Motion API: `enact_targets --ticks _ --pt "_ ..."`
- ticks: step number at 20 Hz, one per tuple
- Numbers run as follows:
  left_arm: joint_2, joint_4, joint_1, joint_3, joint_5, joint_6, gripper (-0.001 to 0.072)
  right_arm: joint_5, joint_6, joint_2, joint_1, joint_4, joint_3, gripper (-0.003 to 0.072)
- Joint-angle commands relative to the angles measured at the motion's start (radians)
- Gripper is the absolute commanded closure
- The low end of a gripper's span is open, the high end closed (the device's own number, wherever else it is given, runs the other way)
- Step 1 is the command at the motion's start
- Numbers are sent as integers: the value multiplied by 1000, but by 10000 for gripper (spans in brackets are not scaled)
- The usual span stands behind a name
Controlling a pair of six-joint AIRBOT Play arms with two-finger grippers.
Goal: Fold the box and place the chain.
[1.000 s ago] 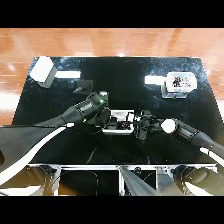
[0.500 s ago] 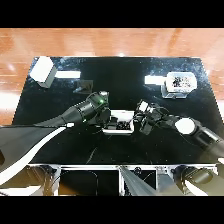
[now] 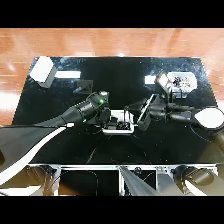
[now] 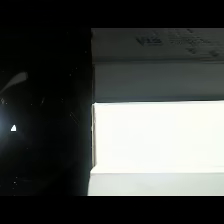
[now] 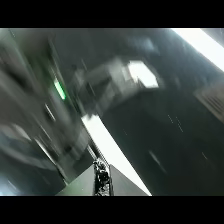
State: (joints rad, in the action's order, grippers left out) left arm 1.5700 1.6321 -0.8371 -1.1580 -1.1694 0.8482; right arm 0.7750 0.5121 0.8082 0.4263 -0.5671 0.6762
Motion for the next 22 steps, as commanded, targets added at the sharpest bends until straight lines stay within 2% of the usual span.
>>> enact_targets --ticks 1,5,7,11,14,18,19,20,21,22 --pt "1 0 0 0 -1 0 691 7 18 -4 0 175 35 657" --pt "1 0 0 0 -1 0 691 9 14 -3 6 239 35 657" --pt "1 0 0 0 0 0 691 15 16 -3 6 179 34 657" --pt "1 1 0 0 -1 0 691 133 74 8 6 20 4 658" --pt "1 1 0 0 0 0 691 92 87 35 6 -11 -76 658" --pt "1 0 0 0 0 0 691 25 87 68 6 -10 -89 655" --pt "1 0 0 0 -1 0 691 9 87 68 5 -10 -89 619" --pt "1 0 0 0 0 0 691 -3 87 68 3 -11 -89 289" --pt "1 0 0 0 -1 0 691 -14 87 67 0 -11 -89 138" --pt "1 0 0 0 -1 0 691 -12 93 66 -10 -11 -88 145"
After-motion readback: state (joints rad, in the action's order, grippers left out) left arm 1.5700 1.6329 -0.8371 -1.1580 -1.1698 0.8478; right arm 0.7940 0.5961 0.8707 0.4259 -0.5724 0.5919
